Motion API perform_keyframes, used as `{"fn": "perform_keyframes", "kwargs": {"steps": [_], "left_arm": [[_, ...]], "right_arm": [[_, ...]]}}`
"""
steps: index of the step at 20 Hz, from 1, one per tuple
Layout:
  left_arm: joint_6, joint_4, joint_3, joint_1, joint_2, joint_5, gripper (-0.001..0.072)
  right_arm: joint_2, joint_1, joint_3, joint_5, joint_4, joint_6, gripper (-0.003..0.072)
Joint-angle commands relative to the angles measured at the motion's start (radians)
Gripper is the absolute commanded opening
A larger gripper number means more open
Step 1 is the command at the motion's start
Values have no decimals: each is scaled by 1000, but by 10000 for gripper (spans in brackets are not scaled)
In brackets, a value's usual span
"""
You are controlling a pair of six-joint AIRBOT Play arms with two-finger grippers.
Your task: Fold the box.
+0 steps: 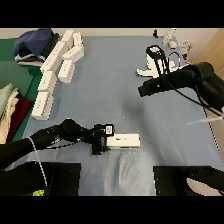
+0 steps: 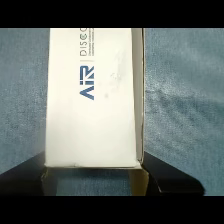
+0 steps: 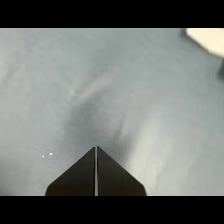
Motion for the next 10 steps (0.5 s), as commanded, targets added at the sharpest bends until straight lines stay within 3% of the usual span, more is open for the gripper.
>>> {"fn": "perform_keyframes", "kwargs": {"steps": [1, 10], "left_arm": [[0, 0, 1, 0, 1, 0, 510], [0, 0, 1, 0, 1, 0, 509]], "right_arm": [[-116, -88, 63, -136, -27, 124, 15], [-145, -85, 63, -135, -24, 125, 16]]}}
